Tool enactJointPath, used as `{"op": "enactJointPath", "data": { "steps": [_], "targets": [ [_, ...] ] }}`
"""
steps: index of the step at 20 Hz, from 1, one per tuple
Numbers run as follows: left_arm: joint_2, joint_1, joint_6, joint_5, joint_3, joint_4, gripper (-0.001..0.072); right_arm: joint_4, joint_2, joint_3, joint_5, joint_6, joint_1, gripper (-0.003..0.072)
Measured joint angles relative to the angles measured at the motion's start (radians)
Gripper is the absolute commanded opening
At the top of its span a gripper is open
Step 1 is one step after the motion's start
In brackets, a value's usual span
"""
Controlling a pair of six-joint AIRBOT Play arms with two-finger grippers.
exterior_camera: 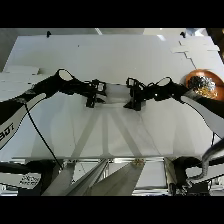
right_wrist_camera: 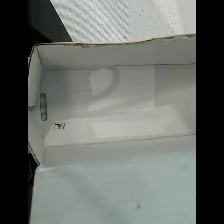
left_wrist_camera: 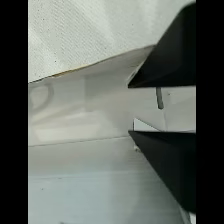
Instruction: Fold the box and place the chain.
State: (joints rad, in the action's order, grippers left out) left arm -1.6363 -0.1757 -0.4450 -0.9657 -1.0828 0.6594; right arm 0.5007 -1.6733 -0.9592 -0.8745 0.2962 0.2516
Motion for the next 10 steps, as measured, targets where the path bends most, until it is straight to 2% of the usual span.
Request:
{"op": "enactJointPath", "data": {
  "steps": [1,6,10],
  "targets": [
    [0.001,0.0,0.0,-0.001,0.0,0.0,0.001,-0.001,0.0,0.0,0.002,0.0,0.0,0.0459],
    [0.045,0.026,0.0,-0.014,0.0,0.001,0.001,-0.003,0.0,0.0,0.006,-0.001,0.0,0.0459],
    [0.131,0.102,0.028,-0.095,0.0,0.006,0.0009,-0.002,0.0,0.0,0.006,-0.001,0.0,0.0459]
  ]
}}
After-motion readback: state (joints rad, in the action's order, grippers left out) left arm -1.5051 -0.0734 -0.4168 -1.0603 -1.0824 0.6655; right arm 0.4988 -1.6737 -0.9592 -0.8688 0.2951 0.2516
